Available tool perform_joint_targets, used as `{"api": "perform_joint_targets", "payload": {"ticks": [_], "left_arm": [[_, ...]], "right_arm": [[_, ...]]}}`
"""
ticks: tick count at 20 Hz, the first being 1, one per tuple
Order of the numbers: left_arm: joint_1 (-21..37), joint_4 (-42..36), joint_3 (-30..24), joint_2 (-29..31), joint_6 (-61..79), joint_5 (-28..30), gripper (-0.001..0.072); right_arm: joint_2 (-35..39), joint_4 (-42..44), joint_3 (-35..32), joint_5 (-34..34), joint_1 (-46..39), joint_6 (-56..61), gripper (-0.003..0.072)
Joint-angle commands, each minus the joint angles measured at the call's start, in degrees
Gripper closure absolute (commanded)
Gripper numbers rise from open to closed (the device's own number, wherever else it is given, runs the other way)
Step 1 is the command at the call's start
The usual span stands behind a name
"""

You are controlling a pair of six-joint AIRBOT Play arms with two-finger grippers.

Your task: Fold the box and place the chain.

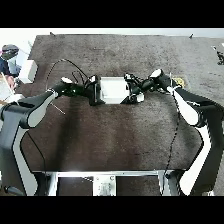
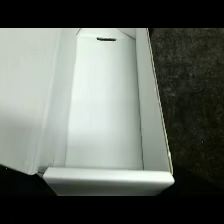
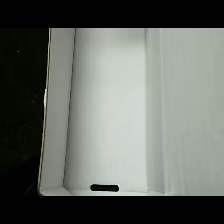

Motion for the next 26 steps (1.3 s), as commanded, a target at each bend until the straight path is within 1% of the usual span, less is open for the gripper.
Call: {"api": "perform_joint_targets", "payload": {"ticks": [1,6,7,9,10,11,26], "left_arm": [[-0.44,-0.61,0.02,-0.04,0.66,0.11,0.0013],[-1.11,-0.59,0.02,-0.37,0.66,1.33,0.0013],[-1.11,-0.57,0.02,-0.37,0.63,1.31,0.0105],[-1.11,-0.55,0.02,-0.37,0.63,1.31,0.0330],[-1.11,-0.48,0.02,-0.37,0.52,1.31,0.0393],[-1.11,-0.44,0.02,-0.37,0.07,1.33,0.0425],[-1.11,-0.59,0.02,-0.31,0.17,1.70,0.0424]], "right_arm": [[-0.02,0.02,-0.02,0.00,0.00,0.15,0.0247],[-0.02,0.02,-0.02,0.04,0.00,0.17,0.0247],[0.00,0.02,-0.02,0.02,0.00,0.15,0.0247],[0.00,0.02,-0.02,0.04,0.00,0.17,0.0247],[-0.02,0.02,-0.04,0.04,0.00,0.15,0.0247],[-0.02,0.02,-0.02,0.02,0.00,0.15,0.0247],[0.00,0.02,-0.02,0.02,0.00,0.15,0.0247]]}}
